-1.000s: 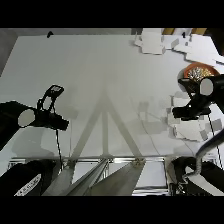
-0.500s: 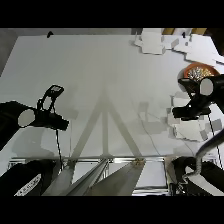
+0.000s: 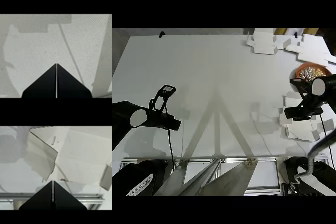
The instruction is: Fold the box and place the chain.
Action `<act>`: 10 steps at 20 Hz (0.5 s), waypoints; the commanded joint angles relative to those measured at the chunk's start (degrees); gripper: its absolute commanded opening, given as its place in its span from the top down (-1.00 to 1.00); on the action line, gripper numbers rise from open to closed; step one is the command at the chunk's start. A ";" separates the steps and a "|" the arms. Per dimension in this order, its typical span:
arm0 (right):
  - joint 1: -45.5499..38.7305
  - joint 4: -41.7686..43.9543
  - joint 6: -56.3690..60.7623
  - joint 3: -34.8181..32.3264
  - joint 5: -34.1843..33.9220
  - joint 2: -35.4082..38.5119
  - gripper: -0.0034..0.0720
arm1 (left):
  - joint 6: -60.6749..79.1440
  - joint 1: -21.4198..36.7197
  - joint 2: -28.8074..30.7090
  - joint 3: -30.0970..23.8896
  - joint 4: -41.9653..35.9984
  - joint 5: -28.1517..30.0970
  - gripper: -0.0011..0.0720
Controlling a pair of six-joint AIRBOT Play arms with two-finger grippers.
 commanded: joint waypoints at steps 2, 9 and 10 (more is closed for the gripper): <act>-0.02 -0.94 -8.09 0.07 -0.20 0.04 0.85 | 0.02 0.04 0.04 -0.04 0.00 0.00 0.95; -0.02 -0.04 -6.54 0.04 -19.54 0.04 0.85 | 0.02 0.04 0.04 -0.04 0.00 0.00 0.95; -0.02 0.46 -3.26 0.07 -20.72 0.04 0.85 | 0.02 0.04 0.04 -0.04 0.00 0.02 0.95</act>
